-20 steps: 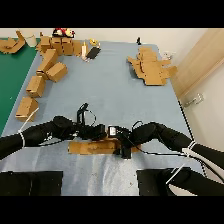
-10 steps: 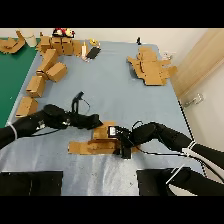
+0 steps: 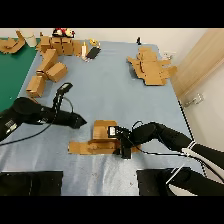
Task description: Fold the box.
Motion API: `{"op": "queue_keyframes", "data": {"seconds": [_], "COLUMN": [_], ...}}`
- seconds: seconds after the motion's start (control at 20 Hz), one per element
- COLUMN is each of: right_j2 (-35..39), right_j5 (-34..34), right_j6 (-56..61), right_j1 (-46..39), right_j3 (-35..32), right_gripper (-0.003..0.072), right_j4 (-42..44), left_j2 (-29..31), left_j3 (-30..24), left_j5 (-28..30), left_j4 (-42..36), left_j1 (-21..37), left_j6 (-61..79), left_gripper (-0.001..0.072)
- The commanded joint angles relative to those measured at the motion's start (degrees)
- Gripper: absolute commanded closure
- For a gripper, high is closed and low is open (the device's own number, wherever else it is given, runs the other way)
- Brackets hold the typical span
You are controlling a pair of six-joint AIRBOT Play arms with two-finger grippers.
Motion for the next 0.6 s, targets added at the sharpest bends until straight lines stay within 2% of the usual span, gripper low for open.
{"op": "queue_keyframes", "data": {"seconds": [0.0,0.15,0.2,0.25,0.55], "right_j2": [0.0,0.0,0.0,0.0,0.0], "right_j5": [0.02,0.02,0.02,0.02,0.02], "right_j6": [0.04,0.02,0.02,0.04,0.04], "right_j1": [0.0,0.0,0.0,0.0,0.0], "right_j3": [-0.02,-0.02,-0.02,-0.02,-0.02], "right_gripper": [0.024,0.024,0.024,0.024,0.024], "right_j4": [0.0,0.0,0.02,0.0,0.0], "left_j2": [12.07,20.76,21.97,22.16,15.89], "left_j3": [-4.61,-8.81,-10.03,-11.04,-12.26], "left_j5": [-5.6,-4.55,-3.19,-1.99,-0.5], "left_j4": [6.32,11.58,13.27,13.79,11.65], "left_j1": [-2.99,-8.52,-9.53,-9.94,-9.97], "left_j6": [11.1,18.1,18.1,17.99,28.41], "left_gripper": [0.0703,0.0684,0.0298,-0.0011,-0.0009]}}
